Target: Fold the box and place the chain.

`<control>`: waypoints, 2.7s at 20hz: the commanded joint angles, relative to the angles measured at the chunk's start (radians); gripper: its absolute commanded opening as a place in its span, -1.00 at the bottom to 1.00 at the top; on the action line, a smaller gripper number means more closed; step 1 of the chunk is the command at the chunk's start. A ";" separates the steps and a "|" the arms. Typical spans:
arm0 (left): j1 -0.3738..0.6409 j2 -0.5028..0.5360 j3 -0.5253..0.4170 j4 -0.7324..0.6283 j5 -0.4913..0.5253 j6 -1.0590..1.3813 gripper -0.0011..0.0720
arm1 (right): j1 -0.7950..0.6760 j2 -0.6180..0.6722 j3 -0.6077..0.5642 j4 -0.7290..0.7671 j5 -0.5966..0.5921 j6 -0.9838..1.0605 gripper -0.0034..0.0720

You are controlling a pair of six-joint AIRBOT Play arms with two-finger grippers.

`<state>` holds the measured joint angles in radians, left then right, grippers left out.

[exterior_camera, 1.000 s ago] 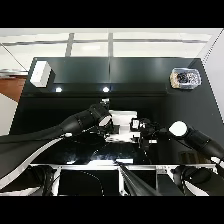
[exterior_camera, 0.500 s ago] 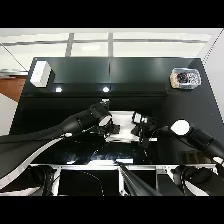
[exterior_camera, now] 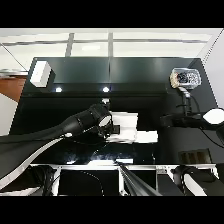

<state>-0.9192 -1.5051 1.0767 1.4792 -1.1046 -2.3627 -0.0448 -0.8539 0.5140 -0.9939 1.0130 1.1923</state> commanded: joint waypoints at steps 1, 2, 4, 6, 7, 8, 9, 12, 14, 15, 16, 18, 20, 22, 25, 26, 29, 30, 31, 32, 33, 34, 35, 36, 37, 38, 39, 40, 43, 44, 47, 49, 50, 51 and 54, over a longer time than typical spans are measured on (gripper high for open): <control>0.000 0.000 0.001 0.001 -0.005 0.000 -0.89 | -0.156 -0.027 -0.063 -0.029 0.050 0.210 -0.78; 0.000 0.000 0.001 0.001 -0.005 0.000 -0.89 | -0.161 -0.054 -0.073 -0.033 0.056 0.209 -0.78; 0.000 0.000 0.001 0.001 -0.005 0.000 -0.89 | -0.160 -0.119 -0.073 -0.023 0.101 0.206 -0.78; 0.000 0.000 0.001 0.001 -0.005 0.000 -0.89 | -0.159 -0.177 -0.073 0.018 0.145 0.167 -0.78; 0.000 0.000 0.001 0.001 -0.005 0.000 -0.89 | -0.159 -0.195 -0.073 0.043 0.158 0.143 -0.78; 0.000 0.000 0.001 0.001 -0.005 0.000 -0.89 | -0.159 -0.208 -0.073 0.071 0.166 0.123 -0.78; 0.000 0.000 0.001 0.001 -0.005 0.000 -0.89 | -0.159 -0.216 -0.073 0.103 0.170 0.103 -0.78; 0.000 0.000 0.001 0.000 -0.005 0.000 -0.89 | -0.128 -0.240 -0.073 0.143 0.177 0.086 -0.78; 0.000 0.000 0.001 0.000 -0.005 -0.001 -0.89 | -0.062 -0.252 -0.073 0.146 0.173 0.086 -0.78; 0.000 0.000 0.001 0.000 -0.005 -0.001 -0.89 | -0.027 -0.261 -0.073 0.150 0.166 0.086 -0.78; 0.000 0.000 0.001 0.000 -0.005 -0.001 -0.89 | 0.009 -0.273 -0.073 0.153 0.151 0.086 -0.78; 0.000 0.000 0.001 0.000 -0.005 0.000 -0.89 | 0.065 -0.285 -0.073 0.185 0.121 0.070 -0.78; 0.000 0.000 0.001 0.000 -0.005 0.000 -0.89 | 0.083 -0.285 -0.072 0.286 0.131 -0.034 -0.78; 0.000 0.000 0.001 0.000 -0.005 0.000 -0.89 | 0.082 -0.285 -0.065 0.371 0.181 -0.137 -0.78; 0.000 0.000 0.001 0.000 -0.005 0.000 -0.89 | 0.082 -0.285 -0.034 0.353 0.254 -0.158 0.66; 0.000 0.000 0.001 0.000 -0.005 0.000 -0.89 | 0.082 -0.285 -0.024 0.344 0.272 -0.159 0.69; 0.000 0.000 0.001 0.000 -0.005 -0.001 -0.89 | 0.084 -0.285 0.008 0.347 0.306 -0.159 0.69; 0.000 0.000 0.001 0.000 -0.005 0.000 -0.89 | 0.084 -0.285 0.016 0.348 0.309 -0.154 0.69; 0.000 0.000 0.001 0.000 -0.005 0.000 -0.89 | 0.089 -0.285 0.022 0.348 0.307 -0.140 0.69; 0.000 0.000 0.001 0.000 -0.005 0.000 -0.89 | 0.099 -0.285 0.022 0.346 0.298 -0.112 0.68; 0.000 0.000 0.001 0.001 -0.005 0.000 -0.89 | 0.118 -0.285 0.022 0.346 0.283 -0.080 0.68; 0.000 0.000 0.001 0.003 -0.005 0.000 -0.89 | 0.142 -0.285 0.022 0.347 0.265 -0.032 0.68; 0.000 0.000 0.001 0.005 -0.005 0.000 -0.89 | 0.176 -0.285 0.022 0.347 0.247 0.007 0.51; 0.000 0.000 0.001 0.005 -0.005 0.000 -0.89 | 0.213 -0.285 0.022 0.346 0.225 0.025 0.37; 0.000 0.000 0.001 0.005 -0.005 0.000 -0.89 | 0.248 -0.285 0.022 0.346 0.197 0.049 0.35; 0.000 0.000 0.001 0.005 -0.005 0.000 -0.89 | 0.283 -0.285 0.022 0.346 0.163 0.072 0.35; 0.000 0.000 0.001 0.005 -0.005 0.000 -0.89 | 0.317 -0.285 0.023 0.343 0.122 0.102 0.33; 0.000 0.000 0.001 0.004 -0.005 0.000 -0.89 | 0.347 -0.285 0.023 0.329 0.085 0.139 0.33; 0.000 0.000 0.001 0.004 -0.008 0.001 -0.89 | 0.425 -0.285 0.039 0.208 0.012 0.270 0.33; 0.000 0.000 0.001 0.004 -0.008 0.001 -0.89 | 0.446 -0.285 0.051 0.161 0.004 0.307 0.33; -0.001 0.000 0.001 0.004 -0.008 0.001 -0.89 | 0.498 -0.285 0.097 0.042 -0.009 0.402 0.33; -0.001 0.000 0.001 0.004 -0.008 0.001 -0.89 | 0.526 -0.285 0.126 -0.011 -0.012 0.448 0.33; -0.001 0.000 0.001 0.004 -0.008 0.001 -0.89 | 0.537 -0.285 0.134 -0.016 -0.017 0.459 0.33; -0.001 0.000 0.001 0.004 -0.008 0.001 -0.89 | 0.548 -0.285 0.139 -0.022 -0.023 0.475 0.33; -0.002 0.000 0.001 0.004 -0.008 0.001 -0.89 | 0.598 -0.286 0.162 -0.126 -0.042 0.590 0.33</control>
<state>-0.9203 -1.5051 1.0767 1.4837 -1.1110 -2.3627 0.5072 -1.1389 0.6518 -1.0119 0.9947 1.6661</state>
